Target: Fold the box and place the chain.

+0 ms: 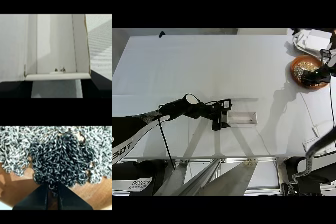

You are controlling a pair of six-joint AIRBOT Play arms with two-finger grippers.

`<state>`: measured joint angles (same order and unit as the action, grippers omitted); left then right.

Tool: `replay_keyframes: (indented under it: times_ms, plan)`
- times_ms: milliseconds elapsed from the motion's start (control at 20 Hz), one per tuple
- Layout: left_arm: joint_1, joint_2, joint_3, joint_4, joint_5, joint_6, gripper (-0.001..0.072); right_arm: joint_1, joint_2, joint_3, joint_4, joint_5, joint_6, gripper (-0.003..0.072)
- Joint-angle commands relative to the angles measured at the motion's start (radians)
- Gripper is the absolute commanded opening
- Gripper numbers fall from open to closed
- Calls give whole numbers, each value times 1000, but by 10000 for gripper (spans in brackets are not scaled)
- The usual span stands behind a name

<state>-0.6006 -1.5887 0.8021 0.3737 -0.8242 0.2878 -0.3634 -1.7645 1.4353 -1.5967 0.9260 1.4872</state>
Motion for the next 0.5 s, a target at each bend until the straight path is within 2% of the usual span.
replay_keyframes:
  times_ms: [0, 450]
  plan:
    - [-1, 1, 0, 0, 0, 0, 209, 0, 36, 2, 0, 9, -5, 14]
    - [-1, 1, 0, 0, 0, 0, 209, 0, 291, 1, 32, 94, -163, 14]
